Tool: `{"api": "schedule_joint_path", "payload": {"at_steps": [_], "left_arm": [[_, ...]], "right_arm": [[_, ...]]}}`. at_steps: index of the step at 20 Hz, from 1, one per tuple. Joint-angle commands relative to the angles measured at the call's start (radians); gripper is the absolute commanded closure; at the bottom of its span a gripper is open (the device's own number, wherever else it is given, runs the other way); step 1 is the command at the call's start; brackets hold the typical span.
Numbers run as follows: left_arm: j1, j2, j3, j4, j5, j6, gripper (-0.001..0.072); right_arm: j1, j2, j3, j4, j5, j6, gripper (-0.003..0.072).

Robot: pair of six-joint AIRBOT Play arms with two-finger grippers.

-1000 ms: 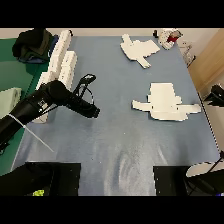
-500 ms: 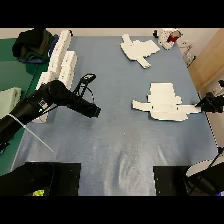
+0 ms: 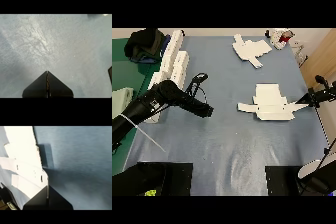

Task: Fold the box.

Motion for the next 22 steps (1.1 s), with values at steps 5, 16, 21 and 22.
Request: {"api": "schedule_joint_path", "payload": {"at_steps": [5, 16, 21, 22], "left_arm": [[0.034, 0.001, 0.006, -0.035, -0.036, -0.015, 0.0694], [0.153, -0.006, 0.018, -0.037, -0.235, 0.041, 0.0261], [0.213, -0.108, 0.018, -0.192, -0.248, 0.160, 0.0261], [0.232, -0.143, 0.018, -0.246, -0.248, 0.195, 0.0261]], "right_arm": [[0.291, 0.218, -0.232, 0.035, 0.120, 0.047, 0.0683], [0.764, 1.095, -1.133, 0.040, 0.745, 0.312, 0.0683], [0.872, 1.249, -1.202, 0.023, 0.846, 0.335, 0.0683], [0.883, 1.249, -1.210, 0.022, 0.853, 0.335, 0.0683]]}}
